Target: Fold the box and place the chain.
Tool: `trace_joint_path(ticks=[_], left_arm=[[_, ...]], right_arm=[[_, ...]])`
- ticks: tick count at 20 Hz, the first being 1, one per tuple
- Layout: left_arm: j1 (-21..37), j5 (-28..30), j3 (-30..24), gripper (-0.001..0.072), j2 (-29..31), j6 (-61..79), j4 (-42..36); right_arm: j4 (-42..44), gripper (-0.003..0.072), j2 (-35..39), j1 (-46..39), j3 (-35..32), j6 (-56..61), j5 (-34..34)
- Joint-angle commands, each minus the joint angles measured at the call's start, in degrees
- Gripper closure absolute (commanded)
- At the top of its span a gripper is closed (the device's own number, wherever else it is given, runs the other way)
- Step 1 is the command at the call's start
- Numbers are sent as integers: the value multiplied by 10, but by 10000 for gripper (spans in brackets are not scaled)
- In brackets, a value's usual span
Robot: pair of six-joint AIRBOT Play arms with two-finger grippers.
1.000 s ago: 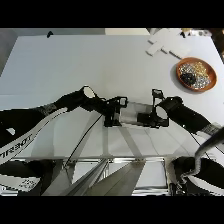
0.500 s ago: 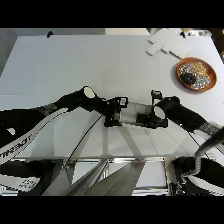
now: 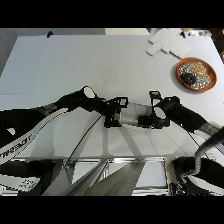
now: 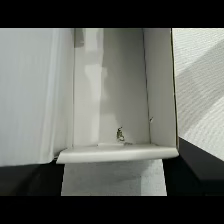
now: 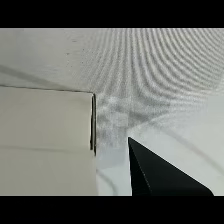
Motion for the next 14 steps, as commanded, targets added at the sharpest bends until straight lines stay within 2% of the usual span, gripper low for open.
trace_joint_path(ticks=[1,3,5,9,11,14], left_arm=[[0,2,0,539,0,0,0],[0,2,0,539,0,0,0],[0,2,0,539,0,0,0],[0,2,0,539,0,0,0],[0,3,0,539,0,0,0],[0,2,0,539,0,0,0]], right_arm=[[-20,366,49,0,1,-60,5],[-37,363,94,0,1,-87,21],[-38,307,143,-4,1,-119,33],[-32,305,204,-44,6,-174,65],[-32,305,218,-83,34,-214,68],[-33,313,211,-172,117,-292,38]])
